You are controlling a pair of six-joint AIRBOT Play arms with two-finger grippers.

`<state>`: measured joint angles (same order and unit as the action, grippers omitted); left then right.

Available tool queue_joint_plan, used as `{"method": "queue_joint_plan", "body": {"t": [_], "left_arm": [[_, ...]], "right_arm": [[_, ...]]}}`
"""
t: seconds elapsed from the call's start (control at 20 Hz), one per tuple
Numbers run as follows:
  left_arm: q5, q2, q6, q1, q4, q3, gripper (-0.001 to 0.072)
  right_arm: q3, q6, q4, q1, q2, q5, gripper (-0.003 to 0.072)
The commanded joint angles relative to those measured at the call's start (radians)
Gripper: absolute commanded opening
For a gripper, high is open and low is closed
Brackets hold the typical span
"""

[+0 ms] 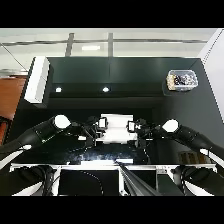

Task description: Fold the box and place the chain.

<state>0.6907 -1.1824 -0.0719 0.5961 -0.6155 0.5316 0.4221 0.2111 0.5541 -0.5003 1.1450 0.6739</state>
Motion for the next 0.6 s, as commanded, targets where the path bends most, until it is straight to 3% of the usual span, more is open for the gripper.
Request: {"method": "queue_joint_plan", "body": {"t": [0.0,0.2,0.3,0.35,0.45,0.55], "left_arm": [[-0.010,-0.011,0.001,0.003,0.015,0.000,0.0165],[-0.002,-0.011,0.001,0.003,0.014,0.000,0.0171],[-0.002,-0.011,0.001,0.003,0.014,0.000,0.0356],[0.002,-0.011,0.001,0.003,0.014,0.000,0.0401],[0.021,-0.011,0.000,0.003,0.014,0.000,0.0332],[0.030,-0.011,0.000,0.004,0.014,0.000,0.0156]], "right_arm": [[0.000,0.002,0.000,-0.001,0.000,0.002,0.0566],[0.000,0.002,0.000,0.000,0.000,0.002,0.0566],[0.000,0.002,0.000,0.000,0.000,0.002,0.0566],[0.000,0.002,0.000,-0.001,0.000,0.002,0.0566],[0.000,0.002,0.000,0.000,0.000,0.002,0.0566],[0.000,0.002,0.000,0.000,0.000,0.002,0.0566]]}}
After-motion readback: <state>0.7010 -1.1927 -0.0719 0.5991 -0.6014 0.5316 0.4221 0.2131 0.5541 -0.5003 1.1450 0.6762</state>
